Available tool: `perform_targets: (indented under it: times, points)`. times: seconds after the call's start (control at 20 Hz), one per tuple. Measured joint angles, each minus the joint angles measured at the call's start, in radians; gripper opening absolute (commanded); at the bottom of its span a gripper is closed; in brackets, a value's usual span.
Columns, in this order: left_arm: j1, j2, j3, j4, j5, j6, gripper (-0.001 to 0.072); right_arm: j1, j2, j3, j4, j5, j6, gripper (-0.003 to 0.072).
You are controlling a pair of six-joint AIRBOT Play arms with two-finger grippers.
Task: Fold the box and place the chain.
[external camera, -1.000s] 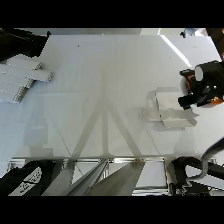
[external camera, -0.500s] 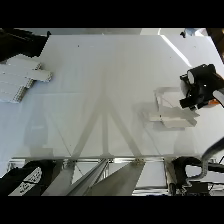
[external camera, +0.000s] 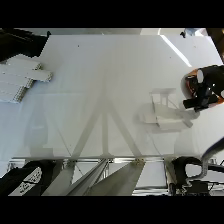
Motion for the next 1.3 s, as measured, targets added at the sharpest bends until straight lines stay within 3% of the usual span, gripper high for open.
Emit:
perform_targets:
  times: [0.4,0.8,1.0,1.3]
  points:
    - [0.0,0.0,0.0,0.0,0.0,0.0,0.0694,-0.003,0.085,0.0,0.441,-0.176,-0.195,0.0011]
    - [0.0,0.0,0.0,0.0,0.0,0.0,0.0694,0.003,0.051,0.0,0.954,-0.41,-0.395,0.0011]
    - [0.0,0.0,0.0,0.0,0.0,0.0,0.0694,0.06,-0.021,0.0,1.063,-0.466,-0.47,0.0011]
    - [0.0,0.0,0.0,0.0,0.0,0.0,0.0694,0.193,-0.121,0.0,1.109,-0.572,-0.552,0.0012]
